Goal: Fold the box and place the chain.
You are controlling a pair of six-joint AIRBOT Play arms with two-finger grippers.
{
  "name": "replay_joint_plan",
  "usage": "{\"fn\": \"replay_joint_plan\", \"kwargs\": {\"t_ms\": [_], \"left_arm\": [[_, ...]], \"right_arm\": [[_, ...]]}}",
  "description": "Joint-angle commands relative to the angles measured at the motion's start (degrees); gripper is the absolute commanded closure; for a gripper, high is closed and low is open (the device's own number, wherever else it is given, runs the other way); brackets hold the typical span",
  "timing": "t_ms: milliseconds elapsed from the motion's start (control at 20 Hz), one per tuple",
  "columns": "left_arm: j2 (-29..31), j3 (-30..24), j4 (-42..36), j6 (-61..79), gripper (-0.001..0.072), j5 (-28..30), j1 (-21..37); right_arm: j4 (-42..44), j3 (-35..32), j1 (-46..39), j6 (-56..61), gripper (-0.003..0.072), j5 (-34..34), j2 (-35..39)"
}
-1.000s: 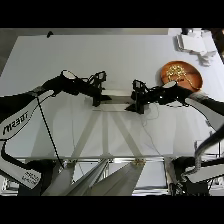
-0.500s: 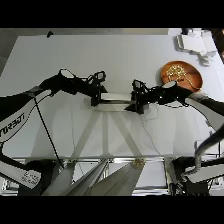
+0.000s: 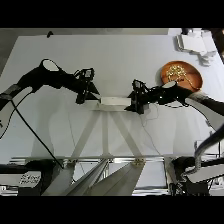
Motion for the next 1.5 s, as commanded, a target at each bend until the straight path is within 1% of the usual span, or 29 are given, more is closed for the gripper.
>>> {"fn": "replay_joint_plan", "kwargs": {"t_ms": [0,50,100,200,300,350,450,550,600,650,750,950,1050,1100,1450], "left_arm": [[4.74,0.0,5.7,-6.1,0.0545,-3.8,0.35],[5.05,-0.02,6.01,-10.29,0.0704,-5.11,0.13],[5.03,-0.2,6.23,-14.29,0.07,-6.67,-0.31],[5.03,-2.64,6.38,-20.04,0.07,-5.49,-2.38],[5.01,-7.37,6.12,-21.97,0.0701,-1.09,-5.64],[5.01,-9.97,4.48,-22.53,0.0701,1.64,-7.3],[5.03,-13.11,-3.3,-22.73,0.0701,4.33,-9.07],[5.05,-13.44,-12.85,-22.67,0.0701,5.03,-8.7],[5.05,-13.44,-17.27,-22.51,0.0701,7.02,-8.11],[5.05,-13.44,-20.9,-22.18,0.0701,10.54,-7.58],[5.05,-13.44,-25.0,-22.23,0.0701,19.08,-6.93],[5.01,-13.44,-28.28,-22.27,0.07,33.94,-6.93],[4.85,-13.44,-28.39,-22.29,0.0698,39.6,-6.95],[4.48,-13.44,-28.39,-22.29,0.0699,40.85,-6.95],[-2.27,-13.44,-27.85,-22.25,0.0699,39.12,-7.91]], "right_arm": [[0.0,0.02,0.04,0.02,0.0289,0.02,-0.02],[0.0,0.02,0.04,0.02,0.0289,0.02,-0.02],[0.0,0.02,0.04,0.02,0.0289,0.04,-0.02],[0.0,0.02,0.04,0.02,0.0289,0.04,-0.02],[0.0,0.02,0.04,0.02,0.0289,0.02,-0.02],[0.0,0.02,0.04,0.02,0.0289,0.04,-0.02],[0.0,0.02,0.04,0.02,0.0289,0.02,-0.02],[0.0,0.02,0.04,0.02,0.0289,0.04,-0.02],[0.0,0.02,0.04,0.02,0.0289,0.04,-0.02],[0.0,0.02,0.04,0.02,0.0289,0.02,-0.02],[0.0,0.02,0.04,0.02,0.0289,0.02,-0.02],[0.0,0.02,0.04,0.02,0.0289,0.02,-0.02],[0.0,0.02,0.04,0.02,0.0289,0.04,-0.02],[0.0,0.02,0.04,0.02,0.0289,0.04,-0.02],[0.0,0.02,0.04,0.02,0.0289,0.04,-0.02]]}}
